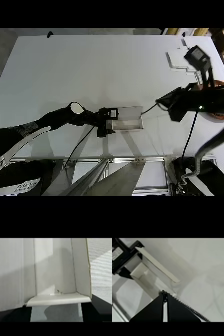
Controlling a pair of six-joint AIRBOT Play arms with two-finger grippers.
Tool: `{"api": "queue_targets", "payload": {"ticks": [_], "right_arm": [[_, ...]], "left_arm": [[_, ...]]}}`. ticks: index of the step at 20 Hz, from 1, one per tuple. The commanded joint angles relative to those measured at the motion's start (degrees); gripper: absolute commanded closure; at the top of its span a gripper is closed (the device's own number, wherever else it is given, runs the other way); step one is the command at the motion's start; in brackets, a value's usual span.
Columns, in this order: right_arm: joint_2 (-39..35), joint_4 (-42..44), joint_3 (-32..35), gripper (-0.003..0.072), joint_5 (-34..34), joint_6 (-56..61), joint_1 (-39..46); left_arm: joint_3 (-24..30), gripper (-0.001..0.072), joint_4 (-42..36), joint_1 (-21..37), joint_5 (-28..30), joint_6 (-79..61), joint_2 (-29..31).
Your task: Fold the box and place the chain.
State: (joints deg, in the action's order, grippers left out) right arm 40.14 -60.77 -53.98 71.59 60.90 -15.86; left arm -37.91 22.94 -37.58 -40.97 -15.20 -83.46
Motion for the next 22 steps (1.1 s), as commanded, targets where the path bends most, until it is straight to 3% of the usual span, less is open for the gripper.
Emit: {"api": "queue_targets", "payload": {"ticks": [1, 8, 12, 20, 22], "right_arm": [[-0.2, 1.03, 1.46, 0.0672, -2.43, 0.04, -7.56], [1.27, 1.29, 10.4, 0.0672, -16.44, 0.09, -14.69], [5.66, 0.63, 15.67, 0.0672, -22.8, 0.09, -18.71], [16.22, -0.48, 20.5, 0.0669, -27.69, 0.11, -18.84], [17.77, -0.55, 20.5, 0.0585, -27.85, 0.11, -18.84]], "left_arm": [[0.02, 0.0376, 0.0, -0.02, 0.02, 0.0, 0.07], [0.02, 0.0376, 0.02, -0.02, 0.02, 0.0, 0.07], [0.02, 0.0376, 0.0, -0.02, 0.02, 0.0, 0.07], [0.02, 0.0376, 0.0, -0.02, 0.02, 0.0, 0.07], [0.02, 0.0376, 0.02, -0.02, 0.02, 0.0, 0.07]]}}
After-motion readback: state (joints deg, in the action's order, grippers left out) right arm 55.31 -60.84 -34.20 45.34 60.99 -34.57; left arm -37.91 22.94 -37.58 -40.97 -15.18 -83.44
